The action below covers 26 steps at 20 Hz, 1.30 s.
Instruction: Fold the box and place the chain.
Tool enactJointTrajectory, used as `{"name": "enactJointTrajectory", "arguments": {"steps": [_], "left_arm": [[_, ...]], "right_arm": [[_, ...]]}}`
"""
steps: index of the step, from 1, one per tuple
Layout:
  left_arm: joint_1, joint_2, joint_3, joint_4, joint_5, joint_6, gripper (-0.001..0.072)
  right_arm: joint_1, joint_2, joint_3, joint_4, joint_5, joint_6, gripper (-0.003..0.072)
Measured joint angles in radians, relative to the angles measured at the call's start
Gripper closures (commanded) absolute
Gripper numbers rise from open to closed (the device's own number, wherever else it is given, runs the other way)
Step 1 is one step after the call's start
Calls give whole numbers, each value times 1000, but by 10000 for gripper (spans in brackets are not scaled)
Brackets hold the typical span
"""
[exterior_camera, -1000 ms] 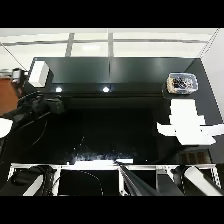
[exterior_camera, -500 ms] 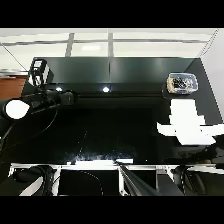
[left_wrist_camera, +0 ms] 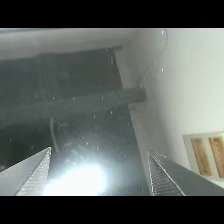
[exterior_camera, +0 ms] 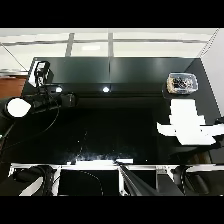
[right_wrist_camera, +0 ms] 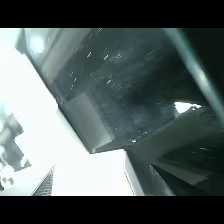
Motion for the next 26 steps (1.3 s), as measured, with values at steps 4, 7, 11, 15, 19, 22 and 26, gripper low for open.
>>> {"name": "enactJointTrajectory", "arguments": {"steps": [4,7,11,15,19,22,26], "left_arm": [[0,0,0,2,-21,0,14],[0,0,0,5,-27,0,14],[0,0,0,5,-29,0,15],[0,0,0,9,-31,0,14],[0,0,0,10,-34,0,14],[0,0,0,10,-34,0,15],[0,-1,0,9,-28,0,16]], "right_arm": [[49,-6,-11,-27,33,10,5],[69,8,-36,-35,46,12,630],[77,69,-70,1,45,-11,677],[103,171,-160,80,11,-44,677],[185,293,-283,111,-37,-59,677],[277,363,-361,121,-46,-40,678],[440,483,-511,189,-93,-40,678]]}}
